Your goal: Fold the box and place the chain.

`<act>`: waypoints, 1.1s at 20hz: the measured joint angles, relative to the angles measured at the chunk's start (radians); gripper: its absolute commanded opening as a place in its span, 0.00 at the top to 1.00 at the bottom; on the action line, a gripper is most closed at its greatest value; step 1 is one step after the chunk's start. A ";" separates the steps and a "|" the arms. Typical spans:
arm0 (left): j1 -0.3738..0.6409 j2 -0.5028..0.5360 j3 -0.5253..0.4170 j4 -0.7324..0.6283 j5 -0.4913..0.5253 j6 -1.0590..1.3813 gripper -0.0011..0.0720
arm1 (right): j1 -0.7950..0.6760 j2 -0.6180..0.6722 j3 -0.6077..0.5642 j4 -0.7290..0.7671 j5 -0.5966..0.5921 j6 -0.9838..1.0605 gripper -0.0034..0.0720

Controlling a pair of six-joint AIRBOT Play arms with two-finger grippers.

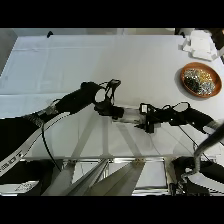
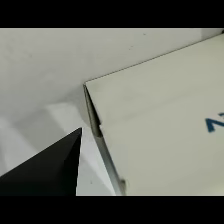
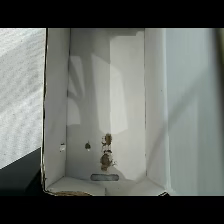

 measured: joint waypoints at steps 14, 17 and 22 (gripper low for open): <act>-0.065 -0.092 0.068 0.052 -0.043 -0.183 0.53 | 0.000 0.000 0.000 0.000 0.000 0.000 0.52; -0.067 -0.117 0.101 0.055 -0.066 -0.202 0.59 | 0.000 0.000 0.000 0.000 0.000 0.000 0.52; -0.068 -0.134 0.119 0.063 -0.111 -0.227 0.89 | 0.000 0.000 0.000 -0.001 0.002 -0.003 0.52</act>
